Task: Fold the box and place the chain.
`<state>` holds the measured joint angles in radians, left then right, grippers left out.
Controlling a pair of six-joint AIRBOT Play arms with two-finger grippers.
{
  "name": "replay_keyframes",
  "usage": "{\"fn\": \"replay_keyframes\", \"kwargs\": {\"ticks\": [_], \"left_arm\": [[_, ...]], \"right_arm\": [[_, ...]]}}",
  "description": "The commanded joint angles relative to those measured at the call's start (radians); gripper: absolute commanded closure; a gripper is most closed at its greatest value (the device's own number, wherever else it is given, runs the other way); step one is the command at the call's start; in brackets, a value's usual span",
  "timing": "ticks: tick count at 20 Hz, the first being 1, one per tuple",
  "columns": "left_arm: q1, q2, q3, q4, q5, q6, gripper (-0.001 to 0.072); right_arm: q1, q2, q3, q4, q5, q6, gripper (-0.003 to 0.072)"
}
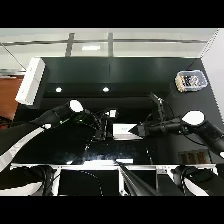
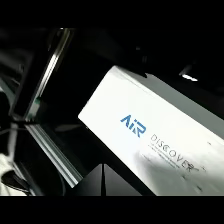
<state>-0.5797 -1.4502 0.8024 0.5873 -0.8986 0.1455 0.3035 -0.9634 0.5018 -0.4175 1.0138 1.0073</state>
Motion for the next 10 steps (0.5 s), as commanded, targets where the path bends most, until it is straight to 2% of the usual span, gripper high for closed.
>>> {"fn": "replay_keyframes", "kwargs": {"ticks": [1, 3, 8, 10], "left_arm": [[0.0, -0.001, 0.0, 0.0, 0.0, 0.0, 0.0245], [0.0, -0.001, 0.0, 0.0, 0.0, 0.0, 0.0245], [0.0, -0.001, 0.0, 0.0, 0.0, 0.0, 0.0245], [0.0, -0.001, 0.0, 0.0, 0.0, 0.0, 0.0244]], "right_arm": [[-0.004, -0.082, -0.015, 0.099, -0.032, 0.022, 0.0683], [-0.003, -0.118, -0.017, 0.094, -0.031, 0.032, 0.0683], [-0.003, -0.137, -0.017, -0.067, -0.038, 0.117, 0.0683], [-0.003, -0.137, -0.017, -0.085, -0.053, 0.122, 0.0683]]}}
